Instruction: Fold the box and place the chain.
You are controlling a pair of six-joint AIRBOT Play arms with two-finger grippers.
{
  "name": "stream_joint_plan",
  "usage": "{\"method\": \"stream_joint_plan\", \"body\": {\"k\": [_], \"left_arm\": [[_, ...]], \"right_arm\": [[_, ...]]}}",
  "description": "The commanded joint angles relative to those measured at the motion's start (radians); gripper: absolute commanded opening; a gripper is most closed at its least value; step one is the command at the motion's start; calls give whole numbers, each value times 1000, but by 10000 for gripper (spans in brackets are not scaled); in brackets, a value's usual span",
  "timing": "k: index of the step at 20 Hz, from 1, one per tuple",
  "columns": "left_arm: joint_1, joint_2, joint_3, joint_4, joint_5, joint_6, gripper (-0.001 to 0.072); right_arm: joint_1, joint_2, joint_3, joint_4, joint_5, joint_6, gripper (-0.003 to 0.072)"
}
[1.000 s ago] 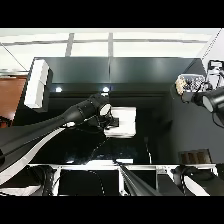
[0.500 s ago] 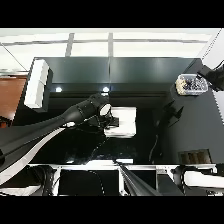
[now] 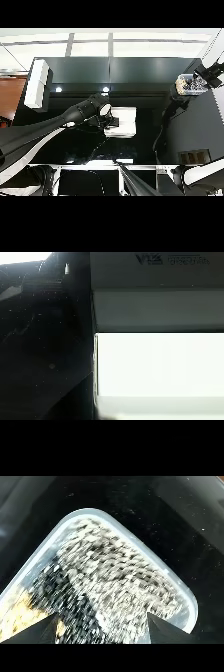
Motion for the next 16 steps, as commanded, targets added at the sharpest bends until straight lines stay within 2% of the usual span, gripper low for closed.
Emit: {"method": "stream_joint_plan", "body": {"k": [1,5,6,7,9,10,11,12,13,16], "left_arm": [[0,0,0,0,-1,0,26],[0,0,0,0,-1,0,26],[0,0,0,0,-1,0,26],[0,0,0,0,-1,0,26],[0,0,0,0,-1,0,26],[0,0,0,0,-1,0,26],[0,0,0,0,-1,0,26],[0,0,0,0,-1,0,26],[0,0,0,0,-1,0,26],[0,0,0,0,-1,0,26]], "right_arm": [[-17,-46,19,-3,-11,57,602],[-31,-70,19,-6,-39,64,601],[-32,-77,19,-7,-45,64,554],[-31,-82,19,-4,-51,64,542],[-31,-90,19,6,-48,63,432],[-32,-91,19,10,-43,55,407],[-32,-90,19,13,-35,42,208],[-31,-88,23,17,-23,23,55],[-32,-82,23,30,-16,-18,13],[-32,-18,23,27,-14,-142,12]]}}
